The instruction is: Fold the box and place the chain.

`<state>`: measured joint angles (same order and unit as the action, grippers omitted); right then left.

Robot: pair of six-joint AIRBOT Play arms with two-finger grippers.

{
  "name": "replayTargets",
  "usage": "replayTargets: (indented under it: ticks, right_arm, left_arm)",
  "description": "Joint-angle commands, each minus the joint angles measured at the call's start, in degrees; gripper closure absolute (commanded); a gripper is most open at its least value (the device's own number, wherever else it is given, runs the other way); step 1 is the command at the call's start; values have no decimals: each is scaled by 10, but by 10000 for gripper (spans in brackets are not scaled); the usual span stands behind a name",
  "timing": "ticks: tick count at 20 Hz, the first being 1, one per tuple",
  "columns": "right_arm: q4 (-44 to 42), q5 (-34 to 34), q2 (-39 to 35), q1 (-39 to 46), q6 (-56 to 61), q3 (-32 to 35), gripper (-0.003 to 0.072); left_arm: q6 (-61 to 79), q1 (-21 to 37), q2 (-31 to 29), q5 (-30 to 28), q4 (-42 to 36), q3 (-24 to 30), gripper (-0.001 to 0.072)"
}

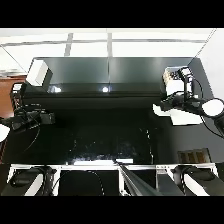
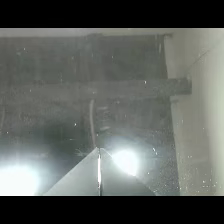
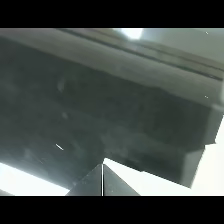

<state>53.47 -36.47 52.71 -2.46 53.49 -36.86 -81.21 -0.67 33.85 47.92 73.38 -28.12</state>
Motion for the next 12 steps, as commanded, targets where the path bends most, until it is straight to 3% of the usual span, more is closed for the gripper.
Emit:
replayTargets:
  ticks: [1,2,4,6,8,10,12]
  right_arm:
    - [-97,36,4,0,8,0,368]
    - [-101,43,4,0,9,0,-31]
    - [-69,59,4,14,39,-3,-29]
    - [102,34,15,90,223,-37,-28]
    - [265,-38,44,204,308,-96,-28]
    - [319,-87,86,335,307,-155,-28]
    - [278,-135,145,461,289,-201,-28]
  left_arm:
    - [0,0,25,-28,-27,0,265]
    - [0,0,35,-28,-32,0,4]
    - [0,0,50,-27,-33,0,2]
    - [0,0,53,-27,-33,0,2]
    - [0,0,53,-27,-33,0,2]
    - [0,0,53,-27,-33,0,2]
    - [0,0,53,-28,-34,0,2]
